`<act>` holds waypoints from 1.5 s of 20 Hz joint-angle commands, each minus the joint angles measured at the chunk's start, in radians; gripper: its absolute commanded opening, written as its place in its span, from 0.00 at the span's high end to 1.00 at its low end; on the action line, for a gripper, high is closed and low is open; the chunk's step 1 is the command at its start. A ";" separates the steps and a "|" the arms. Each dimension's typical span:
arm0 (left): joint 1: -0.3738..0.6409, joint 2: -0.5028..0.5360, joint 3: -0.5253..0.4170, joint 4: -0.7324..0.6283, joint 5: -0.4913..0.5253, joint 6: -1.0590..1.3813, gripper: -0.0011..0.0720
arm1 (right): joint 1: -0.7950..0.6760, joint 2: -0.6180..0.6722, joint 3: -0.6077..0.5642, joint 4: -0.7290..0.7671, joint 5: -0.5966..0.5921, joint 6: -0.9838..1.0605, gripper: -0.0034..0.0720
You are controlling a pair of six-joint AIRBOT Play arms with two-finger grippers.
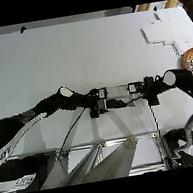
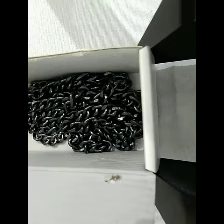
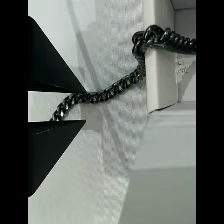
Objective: Fold the box and place the chain.
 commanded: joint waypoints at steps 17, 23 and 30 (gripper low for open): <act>0.001 0.001 0.001 0.000 0.001 0.000 0.61 | 0.000 0.020 -0.023 0.001 0.048 0.001 0.94; 0.001 0.001 0.001 0.000 0.000 0.000 0.61 | 0.000 0.292 -0.023 0.262 0.129 0.008 0.94; 0.001 0.001 0.001 0.000 0.001 0.000 0.61 | 0.006 0.386 -0.023 0.879 0.192 0.038 0.94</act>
